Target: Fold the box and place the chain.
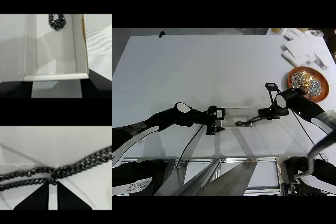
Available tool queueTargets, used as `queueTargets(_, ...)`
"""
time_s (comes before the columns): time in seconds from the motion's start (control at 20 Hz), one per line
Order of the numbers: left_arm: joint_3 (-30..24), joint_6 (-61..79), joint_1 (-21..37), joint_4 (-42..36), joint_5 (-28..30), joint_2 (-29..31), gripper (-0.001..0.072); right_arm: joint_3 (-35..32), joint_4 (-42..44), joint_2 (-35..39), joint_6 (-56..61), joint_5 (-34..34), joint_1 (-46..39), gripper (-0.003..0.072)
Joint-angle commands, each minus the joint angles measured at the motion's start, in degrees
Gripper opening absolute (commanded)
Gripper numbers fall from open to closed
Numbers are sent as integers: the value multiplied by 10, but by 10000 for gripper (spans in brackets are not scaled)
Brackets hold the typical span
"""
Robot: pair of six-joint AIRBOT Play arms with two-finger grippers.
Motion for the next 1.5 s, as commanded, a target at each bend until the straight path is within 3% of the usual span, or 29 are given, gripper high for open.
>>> queueTargets(0.0, 0, 0, 0, 0, 0, 0, 71, 1, 7, 43, -21, 9, 15, 17)
queueTargets(0.3, 0, 0, 1, 0, 0, 0, 71, 1, 47, 196, -34, 19, 88, 17)
queueTargets(0.55, 0, 0, 1, 0, 0, 0, 71, 1, 151, 285, -38, -81, 165, 17)
queueTargets(1.0, 0, 0, 0, 0, 0, 0, 71, 1, 220, 279, -38, -223, 266, 17)
queueTargets(1.45, 0, 0, 1, 0, 0, 0, 71, 1, 216, 211, -38, -228, 282, 19)
